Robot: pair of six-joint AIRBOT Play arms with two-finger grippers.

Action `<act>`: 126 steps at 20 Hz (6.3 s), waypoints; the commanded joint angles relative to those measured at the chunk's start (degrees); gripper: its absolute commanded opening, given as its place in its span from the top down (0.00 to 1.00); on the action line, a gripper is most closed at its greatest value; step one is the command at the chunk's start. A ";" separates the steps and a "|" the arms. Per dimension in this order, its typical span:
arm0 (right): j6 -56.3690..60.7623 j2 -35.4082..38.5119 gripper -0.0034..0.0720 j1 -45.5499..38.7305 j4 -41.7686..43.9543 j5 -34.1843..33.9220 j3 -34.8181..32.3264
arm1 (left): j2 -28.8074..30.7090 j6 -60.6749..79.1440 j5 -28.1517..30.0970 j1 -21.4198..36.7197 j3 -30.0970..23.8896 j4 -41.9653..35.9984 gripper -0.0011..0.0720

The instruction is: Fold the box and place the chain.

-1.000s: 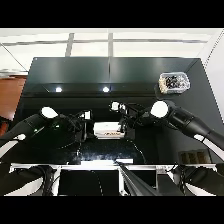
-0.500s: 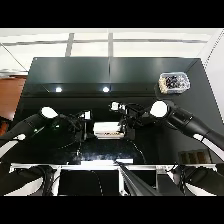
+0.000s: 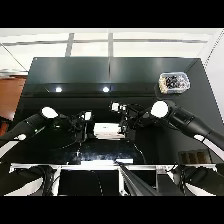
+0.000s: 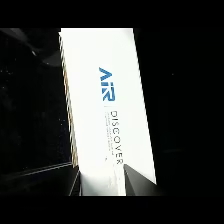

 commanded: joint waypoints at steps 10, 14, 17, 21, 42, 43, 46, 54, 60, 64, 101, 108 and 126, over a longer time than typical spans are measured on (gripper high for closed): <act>5.46 0.02 0.36 3.37 -4.85 -2.16 -0.02 | -0.02 -0.04 0.11 -0.02 0.04 0.00 0.47; 5.62 0.00 0.36 3.37 -4.94 -1.75 -0.02 | -0.02 -0.04 0.11 -0.02 0.04 0.00 0.47; 5.66 0.09 0.36 3.37 -4.85 -1.64 0.17 | -0.02 -0.04 0.11 -0.02 0.04 0.00 0.47; 9.60 2.93 0.36 1.90 -5.60 -0.63 2.84 | -0.02 -0.04 0.11 -0.02 0.04 0.00 0.47; 37.05 -1.97 0.92 -4.07 20.44 -3.87 -6.21 | -0.02 -0.04 0.11 -0.02 0.04 0.00 0.47; 37.05 -2.71 0.92 -3.48 20.39 -3.89 -6.27 | -0.02 -0.04 0.11 -0.02 0.04 0.00 0.47; 37.05 -4.02 0.92 -2.49 20.17 -4.04 -6.27 | -0.02 -0.04 0.11 -0.02 0.04 0.00 0.47; 37.77 -4.37 0.92 -2.47 17.42 -6.08 -6.27 | -0.02 -0.04 0.11 -0.02 0.04 0.00 0.47; 36.83 0.90 0.92 -6.86 16.87 2.73 -2.38 | 0.96 -0.04 -0.07 0.22 0.11 0.68 0.39; 37.24 10.25 0.92 -16.24 12.90 8.35 -0.37 | 6.34 -7.02 0.09 0.22 0.90 4.33 0.00; 37.51 13.84 0.92 -24.00 10.14 8.07 -0.44 | -5.60 -24.92 6.99 -18.62 10.82 12.92 0.12; 37.51 13.84 0.92 -24.00 10.10 8.07 -0.44 | 1.73 -28.92 6.67 -7.87 11.56 13.35 0.45; 41.29 13.81 0.92 -24.00 10.16 7.41 -0.44 | -37.70 -69.18 13.75 40.59 63.89 30.88 0.45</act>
